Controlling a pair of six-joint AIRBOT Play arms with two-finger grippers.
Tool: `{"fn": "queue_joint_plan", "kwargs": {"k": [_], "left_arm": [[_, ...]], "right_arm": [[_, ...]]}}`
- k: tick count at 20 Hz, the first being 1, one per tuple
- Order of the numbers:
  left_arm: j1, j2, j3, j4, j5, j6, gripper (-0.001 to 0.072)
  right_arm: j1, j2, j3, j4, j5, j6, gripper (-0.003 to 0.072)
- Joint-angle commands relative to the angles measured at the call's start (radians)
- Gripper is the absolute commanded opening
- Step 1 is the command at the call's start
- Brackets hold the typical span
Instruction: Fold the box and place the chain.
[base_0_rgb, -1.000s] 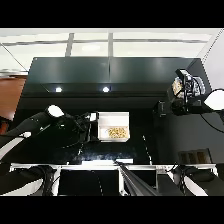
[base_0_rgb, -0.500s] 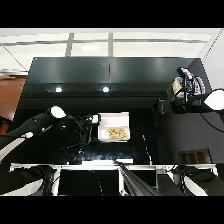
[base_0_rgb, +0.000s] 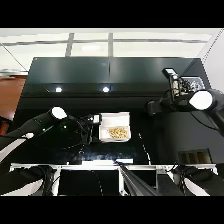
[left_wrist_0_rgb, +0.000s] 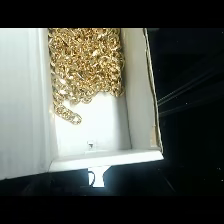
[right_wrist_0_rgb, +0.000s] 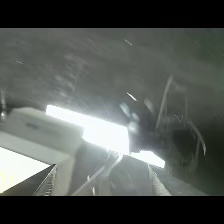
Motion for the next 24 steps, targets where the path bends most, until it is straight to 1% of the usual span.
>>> {"fn": "queue_joint_plan", "kwargs": {"k": [1,2,4,8,10,12,14,16,19,22,24], "left_arm": [[0.000,0.000,0.001,0.009,0.003,-0.001,0.0481],[0.000,0.000,0.001,0.010,0.003,-0.001,0.0481],[0.000,0.000,0.003,0.024,0.002,-0.002,0.0481],[0.000,0.000,0.003,0.028,0.001,-0.005,0.0481],[0.000,0.000,0.008,0.028,0.001,-0.006,0.0481],[0.000,0.000,0.009,0.031,0.001,-0.009,0.0481],[0.000,0.000,0.009,0.032,0.002,-0.013,0.0481],[0.000,0.000,0.009,0.032,0.002,-0.013,0.0481],[0.000,0.000,0.009,0.032,0.004,-0.013,0.0481],[0.000,0.000,0.009,0.032,0.006,-0.013,0.0481],[0.000,0.000,0.009,0.032,0.007,-0.013,0.0482]], "right_arm": [[0.074,-0.049,0.010,0.018,-0.131,-0.116,0.0702],[0.088,-0.061,0.013,0.020,-0.147,-0.187,0.0701],[0.101,-0.077,0.018,0.093,-0.155,-0.409,0.0694],[0.099,-0.147,0.063,0.193,-0.177,-0.500,0.0694],[0.101,-0.208,0.107,0.288,-0.112,-0.576,0.0695],[0.100,-0.265,0.162,0.358,0.072,-0.667,0.0695],[0.099,-0.279,0.188,0.352,0.219,-0.691,0.0695],[0.098,-0.278,0.189,0.352,0.311,-0.696,0.0695],[0.100,-0.278,0.189,0.379,0.348,-0.722,0.0695],[0.120,-0.278,0.189,0.367,0.347,-0.819,0.0696],[0.141,-0.278,0.189,0.361,0.348,-0.845,0.0696]]}}
